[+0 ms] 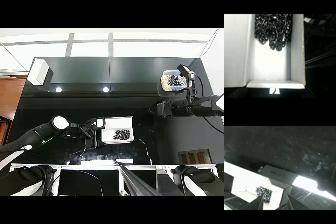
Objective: Fold the box and place the chain.
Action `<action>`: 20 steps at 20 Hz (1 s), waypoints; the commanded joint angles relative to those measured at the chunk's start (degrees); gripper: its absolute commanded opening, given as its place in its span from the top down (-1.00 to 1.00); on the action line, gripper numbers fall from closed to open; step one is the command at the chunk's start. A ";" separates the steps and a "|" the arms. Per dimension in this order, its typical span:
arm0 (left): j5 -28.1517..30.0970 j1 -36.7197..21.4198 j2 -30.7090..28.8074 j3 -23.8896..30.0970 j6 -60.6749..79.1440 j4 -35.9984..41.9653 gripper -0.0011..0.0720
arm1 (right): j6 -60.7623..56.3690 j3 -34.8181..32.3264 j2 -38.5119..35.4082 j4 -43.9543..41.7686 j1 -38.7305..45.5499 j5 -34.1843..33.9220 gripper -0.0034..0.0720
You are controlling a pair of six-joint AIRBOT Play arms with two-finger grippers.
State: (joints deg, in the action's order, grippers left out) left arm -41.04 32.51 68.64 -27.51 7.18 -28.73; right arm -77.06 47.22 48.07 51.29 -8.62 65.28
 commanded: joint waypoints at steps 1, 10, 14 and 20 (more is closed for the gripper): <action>0.39 0.28 0.26 -0.09 0.09 -0.44 -0.97 | -0.02 0.00 -0.07 -0.02 0.04 0.02 -0.01; 0.35 0.31 0.26 -0.09 0.09 -0.72 0.08 | 0.11 0.00 0.17 -0.17 -0.83 -4.50 -0.78; 0.37 0.31 0.26 -0.09 0.09 -0.72 0.07 | 0.83 0.02 5.44 -0.28 -5.42 -7.41 -0.90; 0.39 0.31 0.26 -0.09 0.09 -0.72 0.07 | 22.10 0.00 17.22 -11.96 -7.85 -11.04 -0.90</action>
State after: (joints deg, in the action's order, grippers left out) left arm -40.66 32.77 68.86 -27.57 7.27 -29.43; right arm -66.32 47.22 60.60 45.43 -15.57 55.57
